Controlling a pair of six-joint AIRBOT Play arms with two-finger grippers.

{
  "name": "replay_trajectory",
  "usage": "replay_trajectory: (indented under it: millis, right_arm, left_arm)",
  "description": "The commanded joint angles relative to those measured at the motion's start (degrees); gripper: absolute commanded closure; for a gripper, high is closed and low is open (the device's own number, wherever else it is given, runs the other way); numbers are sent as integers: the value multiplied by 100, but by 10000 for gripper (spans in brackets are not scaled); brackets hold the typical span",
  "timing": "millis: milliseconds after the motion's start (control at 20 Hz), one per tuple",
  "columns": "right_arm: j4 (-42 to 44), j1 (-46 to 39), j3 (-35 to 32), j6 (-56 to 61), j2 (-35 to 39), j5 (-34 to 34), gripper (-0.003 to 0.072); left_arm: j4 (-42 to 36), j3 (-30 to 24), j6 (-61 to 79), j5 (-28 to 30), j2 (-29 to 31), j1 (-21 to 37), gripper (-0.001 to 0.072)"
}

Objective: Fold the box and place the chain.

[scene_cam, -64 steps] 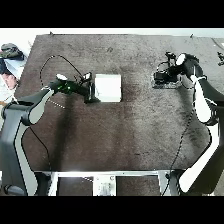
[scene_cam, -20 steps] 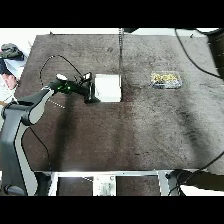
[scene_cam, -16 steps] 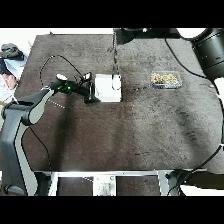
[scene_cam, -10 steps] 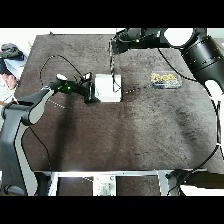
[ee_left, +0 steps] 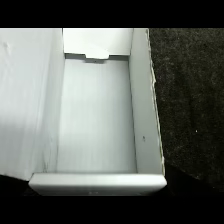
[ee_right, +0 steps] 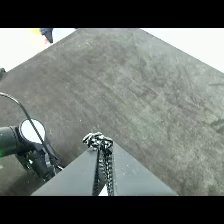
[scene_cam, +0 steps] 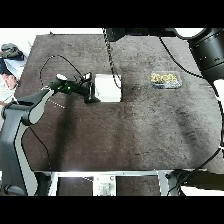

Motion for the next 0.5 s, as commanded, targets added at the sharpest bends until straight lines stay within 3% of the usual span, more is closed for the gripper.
replay_trajectory:
  millis: [0,450]
  right_arm:
    - [-20,76,55,-26,-2,31,677]
    - [13,90,-9,-9,-20,76,676]
  left_arm:
    - [0,0,0,2,0,-2,361]
    - [0,0,0,2,0,-2,361]
